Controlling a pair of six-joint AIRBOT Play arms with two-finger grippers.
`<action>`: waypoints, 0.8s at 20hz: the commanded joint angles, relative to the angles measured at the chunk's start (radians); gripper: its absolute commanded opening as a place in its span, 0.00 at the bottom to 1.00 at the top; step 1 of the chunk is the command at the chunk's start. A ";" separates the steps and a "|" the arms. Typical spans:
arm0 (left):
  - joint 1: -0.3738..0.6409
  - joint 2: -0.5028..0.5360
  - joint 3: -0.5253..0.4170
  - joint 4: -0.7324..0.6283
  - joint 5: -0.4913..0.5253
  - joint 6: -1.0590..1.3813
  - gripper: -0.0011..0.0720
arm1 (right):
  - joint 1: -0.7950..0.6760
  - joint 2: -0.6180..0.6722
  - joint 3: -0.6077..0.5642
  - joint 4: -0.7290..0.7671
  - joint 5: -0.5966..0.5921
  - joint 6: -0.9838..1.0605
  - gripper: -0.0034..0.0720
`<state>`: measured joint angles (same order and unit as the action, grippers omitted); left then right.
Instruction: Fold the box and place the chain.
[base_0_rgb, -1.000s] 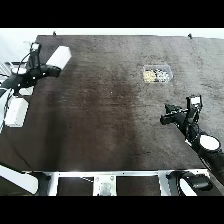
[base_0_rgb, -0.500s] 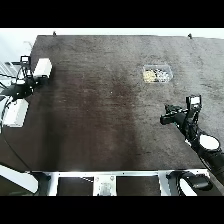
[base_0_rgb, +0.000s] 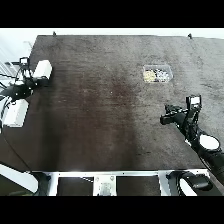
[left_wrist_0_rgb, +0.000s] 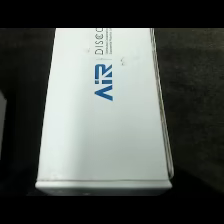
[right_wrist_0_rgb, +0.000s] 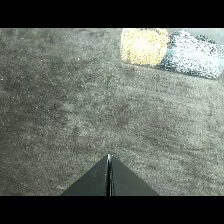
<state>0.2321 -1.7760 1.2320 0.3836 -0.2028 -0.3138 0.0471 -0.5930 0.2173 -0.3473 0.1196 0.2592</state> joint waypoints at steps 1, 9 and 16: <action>0.002 -0.001 0.002 -0.002 -0.037 -0.029 0.04 | 0.000 -0.001 -0.001 0.000 0.000 0.000 0.06; 0.002 -0.001 0.001 0.001 -0.030 -0.054 0.84 | 0.000 0.000 0.000 0.000 0.000 0.000 0.06; 0.002 0.001 0.002 0.001 -0.061 -0.052 0.98 | 0.000 0.000 0.000 0.000 0.000 0.000 0.45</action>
<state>0.2337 -1.7760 1.2335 0.3836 -0.2481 -0.3653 0.0471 -0.5930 0.2173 -0.3473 0.1192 0.2592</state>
